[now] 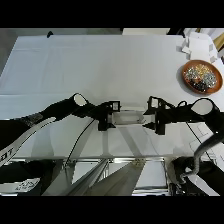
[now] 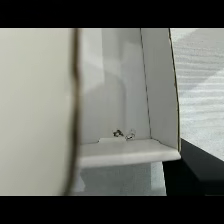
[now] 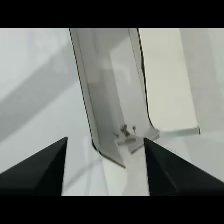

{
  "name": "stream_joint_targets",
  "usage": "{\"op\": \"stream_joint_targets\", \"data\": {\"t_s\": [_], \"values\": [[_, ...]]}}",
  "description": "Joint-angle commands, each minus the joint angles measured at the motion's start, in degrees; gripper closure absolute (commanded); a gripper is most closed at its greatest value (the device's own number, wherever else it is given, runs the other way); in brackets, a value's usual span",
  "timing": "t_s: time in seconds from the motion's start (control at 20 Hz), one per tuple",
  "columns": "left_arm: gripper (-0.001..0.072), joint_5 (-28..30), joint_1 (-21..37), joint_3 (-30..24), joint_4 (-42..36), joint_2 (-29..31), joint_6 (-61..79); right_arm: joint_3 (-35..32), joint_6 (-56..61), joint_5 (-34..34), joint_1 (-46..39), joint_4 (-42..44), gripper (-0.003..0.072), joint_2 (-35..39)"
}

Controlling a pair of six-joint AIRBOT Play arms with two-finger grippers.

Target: Fold the box and place the chain.

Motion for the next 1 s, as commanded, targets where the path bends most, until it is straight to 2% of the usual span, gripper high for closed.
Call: {"op": "stream_joint_targets", "data": {"t_s": [0.0, 0.05, 0.15, 0.25, 0.5, 0.75, 0.95], "values": [[0.0318, 0.02, 0.02, 0.02, -0.02, 0.04, -0.02, 0.02, 1.81, 2.12, 1.7, 10.03, 0.0565, 1.51], [0.0318, -0.02, 0.04, 0.02, 0.0, 0.04, -0.02, 0.02, 1.01, 2.19, 3.74, 11.93, 0.0677, 1.33], [0.0318, 0.04, 0.04, 0.02, -0.02, 0.04, -0.02, 0.02, 0.57, -3.5, 9.25, 14.16, 0.0676, -0.15], [0.0318, 0.0, 0.04, 0.02, -0.02, 0.04, -0.02, 0.02, 0.81, -12.87, 13.44, 14.6, 0.0676, -3.17], [0.0318, 0.02, 0.04, 0.02, -0.02, 0.04, -0.02, 0.09, 5.18, -22.75, 12.52, 20.48, 0.0676, -8.22], [0.0318, 0.0, 0.02, 0.02, -0.02, 0.04, -0.02, 2.38, 10.95, -24.09, 9.55, 20.39, 0.0676, -8.98], [0.0318, 0.02, 0.04, 0.02, -0.02, 0.04, -0.02, 3.78, 15.41, -25.0, 9.4, 19.5, 0.0676, -12.76]]}}
